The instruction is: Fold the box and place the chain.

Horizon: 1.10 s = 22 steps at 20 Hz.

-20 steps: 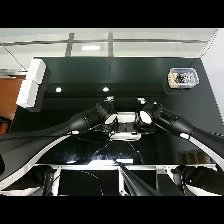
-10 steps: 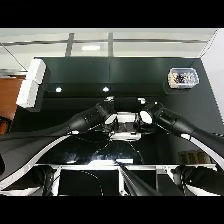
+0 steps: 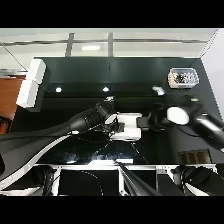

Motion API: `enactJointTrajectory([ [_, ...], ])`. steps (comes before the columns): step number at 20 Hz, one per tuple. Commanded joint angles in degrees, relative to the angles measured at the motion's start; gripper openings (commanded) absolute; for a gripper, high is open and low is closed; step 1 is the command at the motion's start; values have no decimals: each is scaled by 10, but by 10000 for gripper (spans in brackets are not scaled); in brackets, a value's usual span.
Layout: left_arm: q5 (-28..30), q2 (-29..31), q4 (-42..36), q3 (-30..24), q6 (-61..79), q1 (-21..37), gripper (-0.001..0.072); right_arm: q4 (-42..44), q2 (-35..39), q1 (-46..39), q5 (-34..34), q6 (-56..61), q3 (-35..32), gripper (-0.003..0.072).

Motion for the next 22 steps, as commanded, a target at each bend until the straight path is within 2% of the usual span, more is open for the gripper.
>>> enactJointTrajectory([
  [1, 0, 0, 0, 0, 0, 0, 27, -9, 96, -71, -13, -30, 1, 389],
  [4, 0, 0, 0, 0, 0, 0, 27, -115, 107, -177, -68, -48, 0, 389],
  [7, 0, 0, 0, 0, 0, 0, 27, -210, 70, -288, -195, -68, 0, 388],
  [10, 0, 0, 0, 0, 0, 0, 28, -206, -8, -376, -342, -79, 1, 388],
  [11, 0, 0, 0, 0, 0, 0, 27, -203, -47, -395, -378, -80, 9, 388],
  [12, 0, 0, 0, 0, 0, 0, 27, -202, -92, -408, -380, -80, 34, 428],
  [13, 0, 0, 0, 0, 0, 0, 27, -193, -145, -417, -376, -89, 74, 713],
  [15, 0, 0, 0, 0, 0, 0, 27, -140, -242, -433, -330, -143, 175, 714],
  [17, 0, 0, 0, 0, 0, 0, 27, -113, -331, -440, -248, -173, 296, 714],
  [20, 0, 0, 0, 0, 0, 0, 27, -114, -448, -448, -107, -113, 462, 714],
  [22, 0, 0, 0, 0, 0, 0, 27, -115, -499, -452, -49, -83, 527, 712],
])
